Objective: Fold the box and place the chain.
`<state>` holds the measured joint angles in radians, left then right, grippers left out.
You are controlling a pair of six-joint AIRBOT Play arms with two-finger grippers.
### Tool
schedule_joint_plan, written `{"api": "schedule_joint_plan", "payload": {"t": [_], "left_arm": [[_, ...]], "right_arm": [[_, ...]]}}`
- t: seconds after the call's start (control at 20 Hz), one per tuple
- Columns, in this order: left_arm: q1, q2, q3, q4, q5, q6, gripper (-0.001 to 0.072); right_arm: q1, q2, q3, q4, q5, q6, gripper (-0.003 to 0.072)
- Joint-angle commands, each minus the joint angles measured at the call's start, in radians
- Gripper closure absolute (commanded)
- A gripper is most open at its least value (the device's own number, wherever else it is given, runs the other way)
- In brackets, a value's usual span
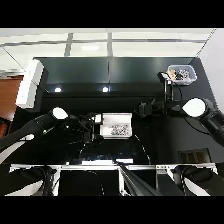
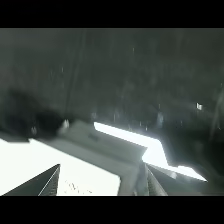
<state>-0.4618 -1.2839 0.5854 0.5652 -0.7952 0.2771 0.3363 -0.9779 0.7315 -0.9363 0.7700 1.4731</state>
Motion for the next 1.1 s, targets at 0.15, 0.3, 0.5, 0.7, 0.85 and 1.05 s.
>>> {"api": "schedule_joint_plan", "payload": {"t": [0.15,0.3,0.5,0.7,0.85,1.05], "left_arm": [[-0.001,-0.001,0.001,0.002,0.006,-0.003,0.0253],[-0.001,-0.001,0.001,0.002,0.006,-0.003,0.0253],[-0.001,-0.001,0.001,0.002,0.006,-0.003,0.0253],[-0.001,-0.001,0.001,0.002,0.006,-0.003,0.0252],[-0.001,-0.001,0.001,0.002,0.006,-0.003,0.0252],[-0.001,-0.001,0.001,0.002,0.001,-0.004,0.0252]], "right_arm": [[0.000,-0.090,0.001,0.116,-0.123,-0.189,0.0073],[0.003,-0.089,0.003,0.121,-0.053,-0.285,0.0073],[0.060,-0.089,0.003,0.124,0.076,-0.597,0.0073],[0.120,-0.089,0.004,0.148,0.038,-0.819,0.0073],[0.144,-0.089,0.009,0.163,0.090,-0.941,0.0073],[0.173,-0.090,0.029,0.165,0.190,-1.038,0.0073]]}}
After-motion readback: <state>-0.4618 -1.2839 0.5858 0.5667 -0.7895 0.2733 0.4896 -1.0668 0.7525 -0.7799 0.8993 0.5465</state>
